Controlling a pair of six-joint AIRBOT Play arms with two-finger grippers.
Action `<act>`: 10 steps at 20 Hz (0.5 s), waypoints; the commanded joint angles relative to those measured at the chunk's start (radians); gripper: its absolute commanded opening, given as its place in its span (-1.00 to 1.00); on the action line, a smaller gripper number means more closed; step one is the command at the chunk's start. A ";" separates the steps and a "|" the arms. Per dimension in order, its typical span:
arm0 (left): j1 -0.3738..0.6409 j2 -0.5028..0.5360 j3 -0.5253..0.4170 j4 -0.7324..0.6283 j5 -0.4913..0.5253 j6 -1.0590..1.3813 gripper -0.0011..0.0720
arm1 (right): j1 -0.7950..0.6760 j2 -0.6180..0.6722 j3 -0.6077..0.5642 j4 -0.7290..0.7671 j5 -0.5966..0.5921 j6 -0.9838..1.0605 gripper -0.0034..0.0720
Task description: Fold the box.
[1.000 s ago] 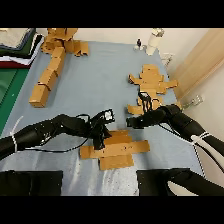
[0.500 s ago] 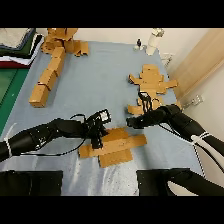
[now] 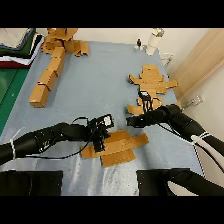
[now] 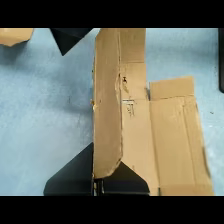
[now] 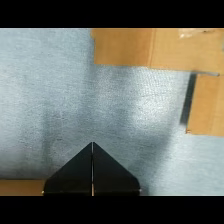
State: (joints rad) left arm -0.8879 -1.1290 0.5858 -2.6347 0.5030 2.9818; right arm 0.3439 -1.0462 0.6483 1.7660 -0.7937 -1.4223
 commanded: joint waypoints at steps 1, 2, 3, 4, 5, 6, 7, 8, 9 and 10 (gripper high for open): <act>-0.029 -0.004 0.013 0.000 0.014 0.000 -0.94 | 0.001 -0.001 0.000 -0.005 0.001 0.000 -0.91; -0.029 -0.004 0.014 -0.002 0.014 0.000 -0.94 | 0.001 -0.001 0.000 -0.005 0.001 0.000 -0.91; -0.029 -0.003 0.014 -0.003 0.015 0.000 -0.94 | 0.001 -0.001 0.000 -0.005 0.001 0.000 -0.91; -0.029 -0.004 0.014 -0.003 0.018 0.000 -0.94 | 0.001 -0.001 0.000 -0.005 0.001 0.000 -0.91; -0.029 -0.003 0.014 -0.003 0.019 0.000 -0.94 | 0.001 -0.001 0.000 -0.005 0.001 0.000 -0.91; -0.029 -0.003 0.014 -0.003 0.019 0.000 -0.94 | 0.001 -0.001 0.000 -0.005 0.002 0.000 -0.91; -0.029 -0.004 0.014 -0.003 0.019 0.000 -0.94 | 0.001 -0.001 0.000 -0.005 0.002 0.000 -0.91; -0.029 -0.004 0.014 -0.002 0.017 0.000 -0.94 | 0.001 -0.001 0.000 -0.005 0.002 0.000 -0.91; -0.029 -0.004 0.014 -0.002 0.015 0.000 -0.94 | 0.001 -0.001 0.000 -0.005 0.001 0.000 -0.91; -0.029 -0.004 0.014 -0.002 0.013 0.000 -0.94 | 0.001 -0.001 0.000 -0.005 0.002 0.000 -0.91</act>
